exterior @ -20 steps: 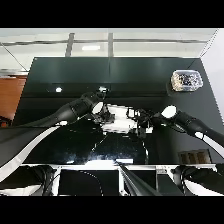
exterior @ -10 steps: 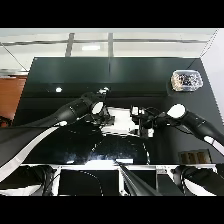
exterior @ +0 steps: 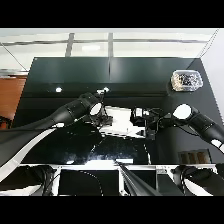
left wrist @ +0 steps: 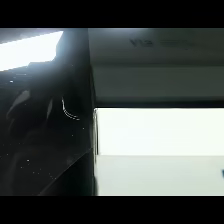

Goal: Fold the box and place the chain.

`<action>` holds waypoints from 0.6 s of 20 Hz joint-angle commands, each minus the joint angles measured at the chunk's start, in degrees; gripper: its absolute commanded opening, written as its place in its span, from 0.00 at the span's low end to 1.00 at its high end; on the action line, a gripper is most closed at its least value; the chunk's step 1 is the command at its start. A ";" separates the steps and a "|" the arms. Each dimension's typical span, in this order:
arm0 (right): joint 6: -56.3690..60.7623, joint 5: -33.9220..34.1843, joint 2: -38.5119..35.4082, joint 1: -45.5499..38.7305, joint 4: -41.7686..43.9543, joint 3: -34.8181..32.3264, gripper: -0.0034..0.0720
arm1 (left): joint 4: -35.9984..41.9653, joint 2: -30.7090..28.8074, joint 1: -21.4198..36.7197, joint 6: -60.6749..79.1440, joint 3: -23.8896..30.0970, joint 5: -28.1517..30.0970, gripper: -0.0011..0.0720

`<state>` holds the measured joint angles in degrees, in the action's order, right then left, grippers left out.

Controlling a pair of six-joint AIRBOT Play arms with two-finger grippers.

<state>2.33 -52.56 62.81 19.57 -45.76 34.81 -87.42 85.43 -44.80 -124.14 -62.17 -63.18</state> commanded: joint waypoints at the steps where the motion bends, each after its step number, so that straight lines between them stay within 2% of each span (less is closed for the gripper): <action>1: 0.20 3.17 0.26 2.14 -0.81 0.04 0.87 | -0.37 0.79 0.02 -0.74 0.31 0.33 0.05; 3: 0.20 5.51 1.20 3.74 -0.81 0.07 0.87 | -0.39 0.94 0.02 -0.72 0.31 0.35 0.05; 12: 0.20 6.58 3.19 6.16 1.27 0.04 0.86 | -0.39 0.94 0.02 -0.72 0.31 0.31 0.05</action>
<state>2.57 -46.96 65.80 24.86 -45.23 34.81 -87.79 86.35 -44.80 -124.88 -61.89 -62.96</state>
